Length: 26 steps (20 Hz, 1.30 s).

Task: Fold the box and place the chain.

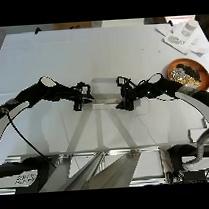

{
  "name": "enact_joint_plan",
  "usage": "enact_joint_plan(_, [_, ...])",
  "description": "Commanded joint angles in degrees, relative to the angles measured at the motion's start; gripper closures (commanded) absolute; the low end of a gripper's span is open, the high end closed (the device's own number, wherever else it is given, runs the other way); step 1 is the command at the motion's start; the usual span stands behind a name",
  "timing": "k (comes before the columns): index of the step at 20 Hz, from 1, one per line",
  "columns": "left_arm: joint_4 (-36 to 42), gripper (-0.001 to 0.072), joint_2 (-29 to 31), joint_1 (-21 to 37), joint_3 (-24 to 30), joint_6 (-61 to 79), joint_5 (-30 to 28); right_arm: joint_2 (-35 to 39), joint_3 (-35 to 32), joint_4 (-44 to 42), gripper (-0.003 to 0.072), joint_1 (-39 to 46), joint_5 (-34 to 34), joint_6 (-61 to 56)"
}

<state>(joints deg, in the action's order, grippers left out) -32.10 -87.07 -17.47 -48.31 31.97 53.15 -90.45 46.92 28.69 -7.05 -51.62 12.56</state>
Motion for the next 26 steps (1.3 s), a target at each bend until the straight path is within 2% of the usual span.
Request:
enact_joint_plan(1, [0.85, 0.0577, -0.07, -0.13, 0.02, 0.15, 0.68, -0.02, 0.07, -0.04, 0.0166, -0.02, -0.02, -0.02])
enact_joint_plan(3, [1.86, 0.0574, -0.24, -0.13, 0.02, 0.13, 0.68, -0.02, 0.07, -0.04, 0.0166, -0.02, -0.02, -0.02])
enact_joint_plan(5, [2.08, 0.0539, -0.35, -0.13, 0.02, 0.13, 0.68, -0.02, 0.07, -0.04, 0.0166, -0.02, -0.02, -0.02])
enact_joint_plan(6, [2.08, 0.0475, -0.37, -0.13, 0.02, 0.02, 0.63, -0.02, 0.07, -0.04, 0.0166, -0.02, -0.02, -0.02])
enact_joint_plan(8, [2.08, 0.026, -0.37, -0.13, 0.02, -0.07, 0.61, -0.02, 0.07, -0.04, 0.0166, -0.02, -0.02, -0.02])
enact_joint_plan(9, [2.05, 0.0235, -0.35, -0.13, 0.02, -0.09, 0.63, -0.02, 0.07, -0.04, 0.0166, -0.02, -0.02, -0.02])
enact_joint_plan(10, [2.05, 0.0243, -0.35, -0.13, 0.02, -0.24, 0.63, -0.02, 0.07, -0.04, 0.0166, -0.02, -0.02, -0.02])
enact_joint_plan(11, [2.05, 0.0285, -0.35, -0.13, 0.02, -0.55, 0.72, -0.02, 0.07, -0.04, 0.0166, -0.02, -0.02, -0.02])
enact_joint_plan(13, [2.03, 0.0431, -0.13, -0.13, 0.02, -0.55, 1.16, -0.02, 0.07, -0.04, 0.0166, -0.02, -0.02, -0.02])
enact_joint_plan(15, [1.7, 0.063, 1.29, -0.13, 0.02, -1.29, 1.38, -0.02, 0.07, -0.04, 0.0166, -0.02, -0.02, -0.02])
enact_joint_plan(16, [1.42, 0.0685, 2.71, -0.09, 0.02, -2.54, 1.38, -0.02, 0.07, -0.04, 0.0166, -0.02, -0.02, -0.02])
enact_joint_plan(22, [0.92, 0.0693, 13.92, 3.69, 0.02, -18.29, 1.55, -0.02, 0.07, -0.04, 0.0166, -0.02, -0.02, -0.02])
enact_joint_plan(24, [-1.09, 0.0699, 17.7, 6.62, 0.02, -29.57, 1.55, -0.02, 0.07, -0.04, 0.0166, -0.02, -0.02, -0.02])
enact_joint_plan(26, [-7.32, 0.0699, 20.26, 9.79, 0.02, -45.16, 2.14, -0.02, 0.07, -0.04, 0.0166, -0.02, -0.02, -0.02])
